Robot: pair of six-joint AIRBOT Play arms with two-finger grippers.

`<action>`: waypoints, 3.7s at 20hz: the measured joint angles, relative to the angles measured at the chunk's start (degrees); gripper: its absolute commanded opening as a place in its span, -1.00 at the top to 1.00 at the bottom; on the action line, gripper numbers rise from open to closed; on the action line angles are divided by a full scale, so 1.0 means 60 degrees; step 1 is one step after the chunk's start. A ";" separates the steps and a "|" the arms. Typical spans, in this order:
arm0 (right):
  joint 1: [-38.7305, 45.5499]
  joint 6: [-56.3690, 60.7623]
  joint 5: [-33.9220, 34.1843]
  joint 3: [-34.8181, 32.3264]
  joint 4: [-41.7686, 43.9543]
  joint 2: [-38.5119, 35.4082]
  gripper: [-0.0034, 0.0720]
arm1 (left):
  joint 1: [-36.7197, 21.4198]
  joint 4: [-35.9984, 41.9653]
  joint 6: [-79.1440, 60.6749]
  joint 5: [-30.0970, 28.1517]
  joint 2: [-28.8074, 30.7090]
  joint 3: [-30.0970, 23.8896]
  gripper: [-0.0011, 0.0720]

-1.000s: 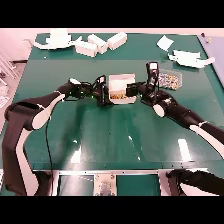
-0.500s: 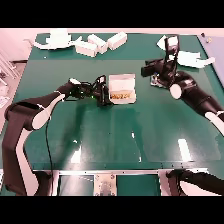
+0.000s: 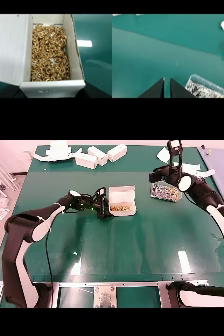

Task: Fold the box and place the chain.

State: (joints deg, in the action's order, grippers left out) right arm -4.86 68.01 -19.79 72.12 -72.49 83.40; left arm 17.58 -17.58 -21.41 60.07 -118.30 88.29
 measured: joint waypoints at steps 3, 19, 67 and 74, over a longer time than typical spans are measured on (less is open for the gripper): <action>0.0878 -0.2200 -0.1563 0.0444 0.2834 0.0816 0.65 | 0.0000 0.0000 0.0000 0.0000 -0.0004 0.0000 -0.31; 0.1439 -0.6459 -0.8480 0.2925 0.6983 0.3643 0.70 | 0.0000 0.0000 0.0000 0.0000 -0.0004 0.0000 -0.31; 0.0168 -0.7930 -1.2863 0.6958 0.5737 0.5293 0.13 | 0.0000 0.0004 0.0000 -0.0004 0.0000 0.0000 -0.31; -0.0157 -0.7934 -1.2845 0.6961 0.5136 0.5293 -0.01 | 0.0000 0.0000 0.0000 -0.0004 -0.0004 0.0000 -0.31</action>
State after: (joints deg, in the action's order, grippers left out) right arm -5.80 20.40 -96.86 113.89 -41.67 115.15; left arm 17.58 -17.58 -21.41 60.05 -118.32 88.29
